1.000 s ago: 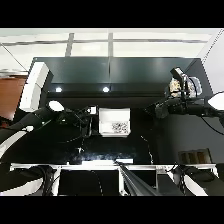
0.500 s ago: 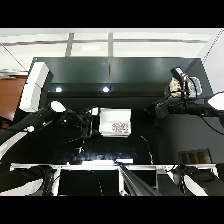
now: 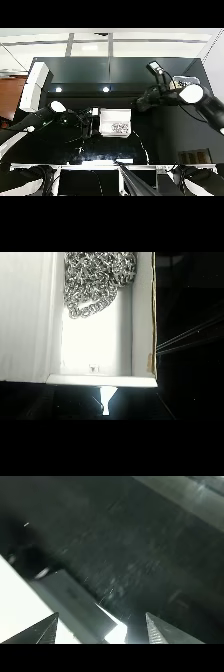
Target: Fold the box and place the chain.
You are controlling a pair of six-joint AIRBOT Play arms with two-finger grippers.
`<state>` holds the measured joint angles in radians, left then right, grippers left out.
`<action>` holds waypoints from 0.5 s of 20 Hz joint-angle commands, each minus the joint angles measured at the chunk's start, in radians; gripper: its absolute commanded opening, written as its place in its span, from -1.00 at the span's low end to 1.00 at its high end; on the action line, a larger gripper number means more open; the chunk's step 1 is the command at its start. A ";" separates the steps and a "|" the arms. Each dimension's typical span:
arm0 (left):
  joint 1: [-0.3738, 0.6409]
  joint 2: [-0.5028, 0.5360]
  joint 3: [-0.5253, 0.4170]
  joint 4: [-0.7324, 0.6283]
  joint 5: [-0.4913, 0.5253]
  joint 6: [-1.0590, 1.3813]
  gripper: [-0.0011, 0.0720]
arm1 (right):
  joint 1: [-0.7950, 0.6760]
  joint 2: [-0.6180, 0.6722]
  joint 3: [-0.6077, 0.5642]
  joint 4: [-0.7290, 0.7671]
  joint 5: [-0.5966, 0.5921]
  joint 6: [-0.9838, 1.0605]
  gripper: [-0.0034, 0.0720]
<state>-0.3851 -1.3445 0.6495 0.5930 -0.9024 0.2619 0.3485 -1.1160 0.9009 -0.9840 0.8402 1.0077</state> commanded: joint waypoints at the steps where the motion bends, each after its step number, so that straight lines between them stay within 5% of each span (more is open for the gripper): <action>1: -0.001 -0.001 0.000 0.001 0.001 0.000 0.33 | 0.037 -0.109 0.071 -0.018 -0.005 -0.064 0.72; 4: -0.001 -0.001 0.000 0.001 0.002 0.000 0.33 | 0.040 -0.114 0.071 0.006 0.112 -0.257 0.73; 10: -0.001 -0.001 0.000 0.001 0.002 0.000 0.33 | 0.047 -0.114 0.071 0.012 0.196 -0.318 0.73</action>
<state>-0.3851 -1.3445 0.6495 0.5941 -0.9016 0.2611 0.3908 -1.2251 0.9691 -0.9817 0.9955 0.7471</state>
